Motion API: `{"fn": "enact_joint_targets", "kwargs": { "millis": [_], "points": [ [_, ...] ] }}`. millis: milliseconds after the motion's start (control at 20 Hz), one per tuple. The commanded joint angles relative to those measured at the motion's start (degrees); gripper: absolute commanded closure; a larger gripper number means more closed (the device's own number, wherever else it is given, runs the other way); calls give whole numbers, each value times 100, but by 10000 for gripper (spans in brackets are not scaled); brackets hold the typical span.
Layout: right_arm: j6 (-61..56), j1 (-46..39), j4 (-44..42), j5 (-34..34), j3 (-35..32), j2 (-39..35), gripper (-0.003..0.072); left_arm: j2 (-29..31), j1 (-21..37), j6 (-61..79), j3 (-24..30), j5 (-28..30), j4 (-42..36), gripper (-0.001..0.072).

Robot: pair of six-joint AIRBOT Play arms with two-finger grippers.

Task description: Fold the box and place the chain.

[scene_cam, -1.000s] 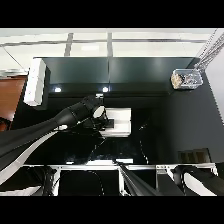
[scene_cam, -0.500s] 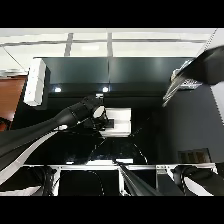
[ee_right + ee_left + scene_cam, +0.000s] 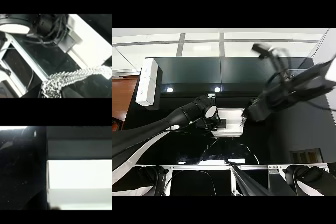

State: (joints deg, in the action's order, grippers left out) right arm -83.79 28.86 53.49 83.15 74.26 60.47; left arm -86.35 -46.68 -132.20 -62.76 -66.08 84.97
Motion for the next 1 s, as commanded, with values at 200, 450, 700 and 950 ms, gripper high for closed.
{"fn": "enact_joint_targets", "kwargs": {
  "millis": [200, 450, 700, 950],
  "points": [
    [-280, 376, -310, -2068, -1390, -2, 675, 4, 4, 2, -2, 0, 2, 682],
    [-319, 302, -317, -1939, -1185, -9, 672, 4, 4, 2, -2, -20, 2, 682],
    [-317, 221, -468, -1440, -385, -9, 672, 4, 4, 2, -2, -17, 2, 681],
    [-319, 221, -505, -1283, -184, -7, 671, 4, 4, 2, -2, -17, 2, 682]
  ]
}}
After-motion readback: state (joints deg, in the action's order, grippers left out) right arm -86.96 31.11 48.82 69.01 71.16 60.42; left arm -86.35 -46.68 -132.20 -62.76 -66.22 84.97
